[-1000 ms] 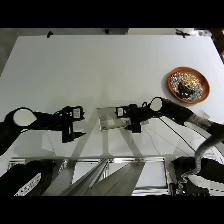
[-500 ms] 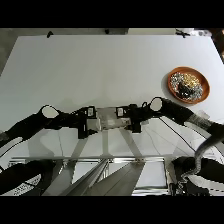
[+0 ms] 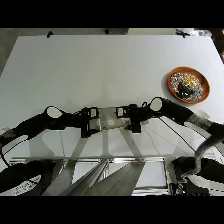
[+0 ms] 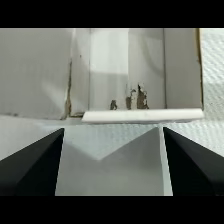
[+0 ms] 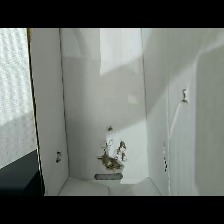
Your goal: Fold the box and place the chain.
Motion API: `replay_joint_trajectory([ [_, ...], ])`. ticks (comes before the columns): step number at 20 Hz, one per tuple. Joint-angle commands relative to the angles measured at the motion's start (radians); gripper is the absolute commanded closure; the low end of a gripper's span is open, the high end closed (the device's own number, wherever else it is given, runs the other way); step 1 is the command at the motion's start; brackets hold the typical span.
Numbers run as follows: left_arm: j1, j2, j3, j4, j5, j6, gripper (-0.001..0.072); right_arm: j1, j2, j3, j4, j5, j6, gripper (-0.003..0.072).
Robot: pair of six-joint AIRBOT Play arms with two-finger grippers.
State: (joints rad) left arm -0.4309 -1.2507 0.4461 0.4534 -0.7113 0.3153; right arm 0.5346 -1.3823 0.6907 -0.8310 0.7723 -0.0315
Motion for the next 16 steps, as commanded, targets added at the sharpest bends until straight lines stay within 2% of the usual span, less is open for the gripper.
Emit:
replay_joint_trajectory([
  [1, -0.001, -0.002, 0.0, -0.005, -0.011, 0.048, 0.0002, 0.0, 0.0, 0.0, 0.0, 0.0, 0.0, 0.0137],
  [10, -0.034, -0.005, 0.0, -0.068, 0.0, 0.097, 0.0003, 0.0, 0.0, 0.0, 0.0, 0.0, 0.0, 0.0137],
  [16, -0.06, -0.047, 0.0, -0.105, 0.01, 0.107, 0.0003, 0.0, 0.0, 0.0, 0.0, 0.0, 0.0, 0.0137],
])
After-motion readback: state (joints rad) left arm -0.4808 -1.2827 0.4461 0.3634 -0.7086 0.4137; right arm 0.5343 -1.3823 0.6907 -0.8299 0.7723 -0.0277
